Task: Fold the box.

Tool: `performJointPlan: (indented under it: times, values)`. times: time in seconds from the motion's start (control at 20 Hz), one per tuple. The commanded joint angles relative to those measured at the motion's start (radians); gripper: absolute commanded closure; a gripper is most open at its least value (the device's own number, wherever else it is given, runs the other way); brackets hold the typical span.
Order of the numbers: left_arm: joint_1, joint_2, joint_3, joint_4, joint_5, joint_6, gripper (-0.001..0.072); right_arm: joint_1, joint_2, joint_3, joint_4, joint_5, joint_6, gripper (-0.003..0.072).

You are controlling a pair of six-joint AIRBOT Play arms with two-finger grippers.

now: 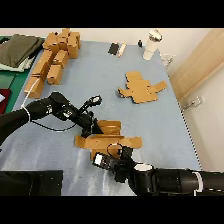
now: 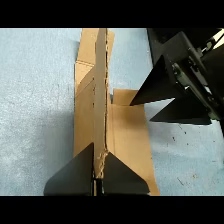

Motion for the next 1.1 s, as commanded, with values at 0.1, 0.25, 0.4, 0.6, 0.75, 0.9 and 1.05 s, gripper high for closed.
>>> performJointPlan:
  times: [0.1,0.25,0.4,0.6,0.75,0.9,1.05]
  values:
    - [0.001,0.0,0.0,0.0,0.0,0.0,0.0697,-0.009,-0.032,0.0,-0.143,0.014,0.01,0.0188]
    - [0.001,0.0,0.0,0.0,0.0,0.0,0.0697,-0.033,-0.031,0.021,-0.175,-0.006,0.089,0.0187]
    - [0.001,0.0,0.0,0.0,0.0,0.0,0.0697,-0.034,-0.031,0.063,-0.173,-0.049,0.166,0.0187]
    - [0.001,0.0,0.0,0.0,0.0,0.0,0.0697,-0.034,-0.032,0.075,-0.145,-0.052,0.154,0.0182]
    - [0.001,0.0,0.0,0.0,0.0,0.0,0.0697,-0.057,-0.028,0.076,-0.121,-0.09,0.127,-0.0031]
    - [0.001,0.0,0.0,0.0,0.0,0.0,0.0697,-0.118,0.029,0.072,-0.077,-0.103,0.111,-0.003]
    - [0.001,0.0,0.0,0.0,0.0,0.0,0.0698,-0.147,0.109,0.016,-0.1,-0.028,0.012,-0.003]
